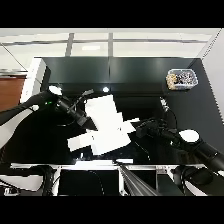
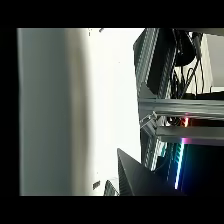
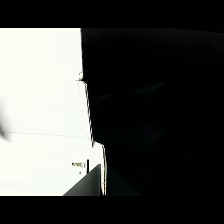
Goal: Fold the box and place the chain.
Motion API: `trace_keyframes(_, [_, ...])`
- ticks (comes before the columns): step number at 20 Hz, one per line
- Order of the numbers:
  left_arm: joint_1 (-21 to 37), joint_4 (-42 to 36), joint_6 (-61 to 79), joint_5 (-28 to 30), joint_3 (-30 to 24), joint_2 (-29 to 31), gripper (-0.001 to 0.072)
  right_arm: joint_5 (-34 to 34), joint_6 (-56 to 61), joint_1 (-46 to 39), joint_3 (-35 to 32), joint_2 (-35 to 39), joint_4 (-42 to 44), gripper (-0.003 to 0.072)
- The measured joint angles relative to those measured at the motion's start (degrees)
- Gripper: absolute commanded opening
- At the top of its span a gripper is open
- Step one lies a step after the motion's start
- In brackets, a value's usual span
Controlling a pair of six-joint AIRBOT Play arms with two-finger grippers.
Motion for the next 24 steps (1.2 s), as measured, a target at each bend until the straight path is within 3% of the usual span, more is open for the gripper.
trace_keyframes(8, [0.2,0.3,0.5,1.8,0.2,0.0,0.0284,0.2,0.0,0.0,0.0,0.0,-0.2,0.0017])
trace_keyframes(9, [0.2,0.4,0.5,2.3,0.2,0.0,0.0256,0.2,0.0,0.0,0.0,0.0,-0.2,0.0017])
trace_keyframes(11, [0.2,0.5,0.5,2.8,0.2,0.0,0.0029,0.3,0.0,0.0,0.0,0.0,-0.2,0.0017])
trace_keyframes(13, [0.2,0.5,0.5,3.0,0.2,0.0,0.0028,0.7,0.0,0.0,0.0,0.0,-0.2,0.0020])
trace_keyframes(14, [0.2,0.5,0.5,3.0,0.2,0.0,0.0027,1.1,0.0,0.0,0.0,0.0,-0.4,0.0188])
trace_keyframes(15, [0.2,0.5,0.5,3.2,0.2,0.0,0.0027,1.4,0.0,0.0,0.0,0.0,-0.6,0.0476])
trace_keyframes(16, [0.2,0.5,0.6,3.3,0.2,0.0,0.0026,1.7,0.0,0.0,0.0,0.0,-0.7,0.0696])
trace_keyframes(20, [0.2,0.5,0.5,3.5,0.2,0.3,0.0022,2.8,0.3,-0.1,2.6,0.0,-3.1,0.0712])
trace_keyframes(24, [-1.7,0.5,1.3,5.5,-1.0,3.8,0.0020,8.0,1.4,-0.1,11.1,0.0,-19.9,0.0711])
